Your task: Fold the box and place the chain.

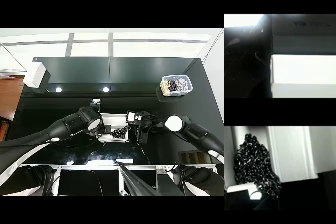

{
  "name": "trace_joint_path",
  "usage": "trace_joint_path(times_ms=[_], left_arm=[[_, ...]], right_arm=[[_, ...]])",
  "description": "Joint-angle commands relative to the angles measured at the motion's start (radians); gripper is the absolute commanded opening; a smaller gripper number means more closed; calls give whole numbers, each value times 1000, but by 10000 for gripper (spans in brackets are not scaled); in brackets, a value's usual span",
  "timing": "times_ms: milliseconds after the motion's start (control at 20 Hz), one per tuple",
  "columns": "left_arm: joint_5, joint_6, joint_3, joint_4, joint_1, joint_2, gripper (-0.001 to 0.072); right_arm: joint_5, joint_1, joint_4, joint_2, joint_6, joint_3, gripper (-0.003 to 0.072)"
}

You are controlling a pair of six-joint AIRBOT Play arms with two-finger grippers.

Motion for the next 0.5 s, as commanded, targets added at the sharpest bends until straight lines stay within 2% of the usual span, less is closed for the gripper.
trace_joint_path(times_ms=[0,150,300,400,450], left_arm=[[0,0,0,0,-1,0,31],[0,0,0,0,-1,0,31],[0,0,0,0,-1,0,31],[0,0,0,0,-1,0,31],[0,0,0,0,-1,0,31]], right_arm=[[21,0,-10,90,93,1,32],[72,0,121,146,100,7,32],[104,0,310,149,100,9,33],[111,0,382,149,100,9,35],[109,0,389,149,101,9,112]])
